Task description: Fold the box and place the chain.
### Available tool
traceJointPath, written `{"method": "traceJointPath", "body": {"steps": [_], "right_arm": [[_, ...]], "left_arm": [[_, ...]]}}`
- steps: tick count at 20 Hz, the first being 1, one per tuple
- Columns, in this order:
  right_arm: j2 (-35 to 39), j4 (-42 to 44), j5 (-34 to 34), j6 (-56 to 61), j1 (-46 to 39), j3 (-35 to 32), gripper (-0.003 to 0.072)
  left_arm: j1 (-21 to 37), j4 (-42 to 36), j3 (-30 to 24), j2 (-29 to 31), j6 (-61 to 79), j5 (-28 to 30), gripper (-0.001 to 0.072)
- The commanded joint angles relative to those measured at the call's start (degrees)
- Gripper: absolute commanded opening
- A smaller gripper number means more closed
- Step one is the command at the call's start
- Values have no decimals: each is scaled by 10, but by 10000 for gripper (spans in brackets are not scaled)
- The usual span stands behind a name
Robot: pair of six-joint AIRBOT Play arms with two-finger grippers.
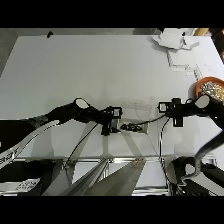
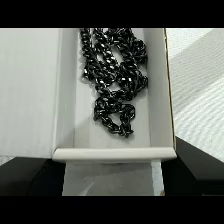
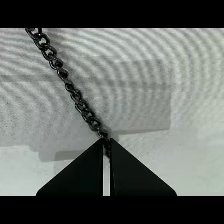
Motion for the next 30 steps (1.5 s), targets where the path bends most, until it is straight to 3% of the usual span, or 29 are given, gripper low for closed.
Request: {"method": "traceJointPath", "body": {"steps": [1,6,11,15,18,20,25,30], "right_arm": [[1,0,16,3,0,0,11],[136,23,67,67,22,0,11],[335,149,195,92,22,0,10],[421,251,219,93,23,0,10],[432,352,235,92,51,0,10],[432,374,227,90,86,0,10],[424,381,116,91,217,0,10],[334,366,33,93,331,0,10]], "left_arm": [[0,0,0,0,0,0,273],[0,0,0,0,0,0,273],[0,0,0,0,0,0,273],[0,0,0,0,0,0,273],[0,0,0,0,0,0,273],[0,0,0,0,0,0,273],[0,0,0,0,0,0,273],[0,0,0,0,0,0,273]]}}
